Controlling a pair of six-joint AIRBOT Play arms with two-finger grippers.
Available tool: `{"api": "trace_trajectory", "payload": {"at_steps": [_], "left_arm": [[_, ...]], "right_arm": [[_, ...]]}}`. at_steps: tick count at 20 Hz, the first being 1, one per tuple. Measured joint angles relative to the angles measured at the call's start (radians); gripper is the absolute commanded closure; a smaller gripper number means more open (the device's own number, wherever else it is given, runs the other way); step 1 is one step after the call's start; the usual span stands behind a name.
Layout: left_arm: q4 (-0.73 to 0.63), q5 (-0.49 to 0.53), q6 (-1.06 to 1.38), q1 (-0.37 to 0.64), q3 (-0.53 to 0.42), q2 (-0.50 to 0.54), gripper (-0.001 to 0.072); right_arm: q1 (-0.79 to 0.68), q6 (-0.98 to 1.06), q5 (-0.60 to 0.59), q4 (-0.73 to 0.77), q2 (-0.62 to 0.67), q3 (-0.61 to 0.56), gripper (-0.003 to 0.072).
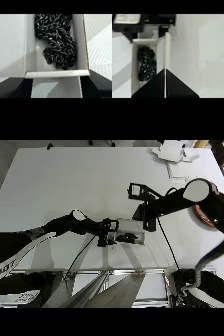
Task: Fold the box and place the chain.
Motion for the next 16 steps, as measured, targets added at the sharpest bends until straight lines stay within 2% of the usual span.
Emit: {"api": "trace_trajectory", "payload": {"at_steps": [4, 6, 9, 12, 16], "left_arm": [[0.0, 0.0, 0.0, 0.0, 0.0, 0.0, 0.0455], [0.0, 0.0, 0.0, 0.0, 0.0, 0.0, 0.0455], [0.0, 0.0, 0.0, 0.0, 0.0, 0.0, 0.0455], [0.0, 0.0, 0.0, 0.0, 0.0, 0.0, 0.0455], [0.0, 0.0, 0.0, 0.0, 0.0, 0.0, 0.0455]], "right_arm": [[-0.013, 0.049, 0.008, 0.003, -0.088, 0.021, 0.0649], [-0.015, 0.059, 0.049, 0.008, -0.121, 0.023, 0.0473], [-0.013, 0.068, 0.103, 0.034, -0.126, -0.005, 0.0416], [0.016, 0.071, 0.103, 0.052, -0.079, -0.074, 0.0347], [0.087, 0.066, 0.031, 0.057, -0.018, -0.186, 0.0341]]}}
